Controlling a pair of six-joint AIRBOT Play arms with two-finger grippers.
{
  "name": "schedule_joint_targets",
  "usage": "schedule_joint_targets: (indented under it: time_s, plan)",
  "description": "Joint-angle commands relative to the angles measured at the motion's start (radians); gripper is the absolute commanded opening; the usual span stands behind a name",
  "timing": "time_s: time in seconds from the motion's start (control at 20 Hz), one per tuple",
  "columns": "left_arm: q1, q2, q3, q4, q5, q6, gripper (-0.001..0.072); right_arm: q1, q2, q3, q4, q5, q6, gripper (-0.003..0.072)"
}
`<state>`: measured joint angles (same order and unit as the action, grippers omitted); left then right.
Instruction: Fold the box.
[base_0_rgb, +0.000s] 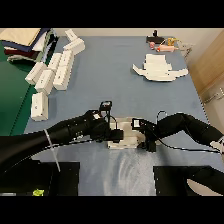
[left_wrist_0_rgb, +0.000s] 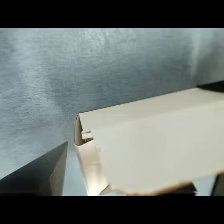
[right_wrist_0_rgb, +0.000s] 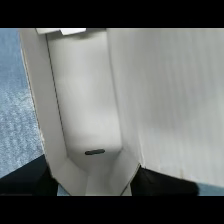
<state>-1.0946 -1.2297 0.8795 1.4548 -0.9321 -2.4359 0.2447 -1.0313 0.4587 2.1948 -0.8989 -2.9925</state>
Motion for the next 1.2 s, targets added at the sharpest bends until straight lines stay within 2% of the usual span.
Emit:
schedule_joint_targets:
  time_s: [0.0, 0.05, 0.1, 0.15, 0.2, 0.25, 0.4, 0.45, 0.65, 0.7, 0.75, 0.8, 1.15]
  plan:
    - [-0.035, -0.088, 0.092, 0.099, -0.116, -0.094, 0.0468, 0.0, 0.0, 0.0, 0.0, 0.0, 0.0, 0.0506]
    - [-0.039, -0.113, 0.113, 0.099, -0.138, -0.094, 0.0466, 0.0, 0.0, 0.0, 0.0, 0.0, 0.0, 0.0506]
    - [-0.04, -0.133, 0.126, 0.099, -0.154, -0.094, 0.0389, 0.0, 0.0, 0.0, 0.0, 0.0, 0.0, 0.0506]
    - [-0.041, -0.146, 0.132, 0.096, -0.154, -0.094, 0.0233, 0.0, 0.0, 0.0, 0.0, 0.0, 0.0, 0.0506]
    - [-0.041, -0.153, 0.135, 0.09, -0.144, -0.095, 0.0138, 0.0, 0.0, 0.0, 0.0, 0.0, 0.0, 0.0507]
    - [-0.047, -0.154, 0.135, 0.087, -0.133, -0.102, 0.0105, 0.0, 0.0, 0.0, 0.0, 0.0, 0.0, 0.0507]
    - [-0.065, -0.154, 0.135, 0.091, -0.136, -0.169, 0.0085, 0.0, 0.0, 0.0, 0.0, 0.0, 0.0, 0.0506]
    - [-0.069, -0.154, 0.135, 0.093, -0.147, -0.176, 0.0013, 0.0, 0.0, 0.0, 0.0, 0.0, 0.0, 0.0506]
    - [-0.071, -0.152, 0.143, 0.09, -0.152, -0.175, 0.0015, 0.0, 0.0, 0.0, 0.0, 0.0, 0.0, 0.0506]
    - [-0.071, -0.152, 0.151, 0.09, -0.153, -0.171, 0.0066, 0.0, 0.0, 0.0, 0.0, 0.0, 0.0, 0.0507]
    - [-0.071, -0.152, 0.16, 0.091, -0.153, -0.174, 0.0342, 0.0, 0.0, 0.0, 0.0, 0.0, 0.0, 0.0506]
    - [-0.071, -0.152, 0.168, 0.091, -0.157, -0.175, 0.0429, 0.0, 0.0, 0.0, 0.0, 0.0, 0.0, 0.0506]
    - [-0.069, -0.15, 0.21, 0.12, -0.245, -0.172, 0.043, 0.0, 0.0, 0.0, 0.0, 0.0, 0.0, 0.0506]
